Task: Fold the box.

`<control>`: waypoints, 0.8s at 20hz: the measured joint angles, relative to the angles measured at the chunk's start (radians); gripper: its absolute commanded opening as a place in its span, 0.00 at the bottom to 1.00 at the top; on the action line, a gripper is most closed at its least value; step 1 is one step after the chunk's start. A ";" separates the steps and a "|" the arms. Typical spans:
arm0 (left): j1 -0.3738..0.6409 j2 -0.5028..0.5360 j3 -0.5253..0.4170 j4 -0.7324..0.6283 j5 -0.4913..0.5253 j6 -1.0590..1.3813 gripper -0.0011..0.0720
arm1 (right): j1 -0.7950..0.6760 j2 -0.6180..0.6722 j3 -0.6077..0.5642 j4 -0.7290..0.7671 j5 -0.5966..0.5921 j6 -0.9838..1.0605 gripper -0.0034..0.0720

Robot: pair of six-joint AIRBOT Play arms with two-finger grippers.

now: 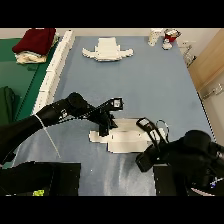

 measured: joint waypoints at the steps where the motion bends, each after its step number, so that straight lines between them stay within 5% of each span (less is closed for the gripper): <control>1: 0.000 0.000 0.000 0.000 0.000 0.000 0.03 | 0.056 -0.013 0.000 -0.051 0.001 0.002 1.00; 11: 0.000 0.000 0.000 0.000 0.001 0.000 0.03 | 0.190 -0.271 0.001 -0.451 0.098 -0.175 1.00; 16: 0.000 0.000 0.000 0.000 0.001 0.000 0.03 | 0.177 -0.252 0.001 -0.557 0.160 -0.133 1.00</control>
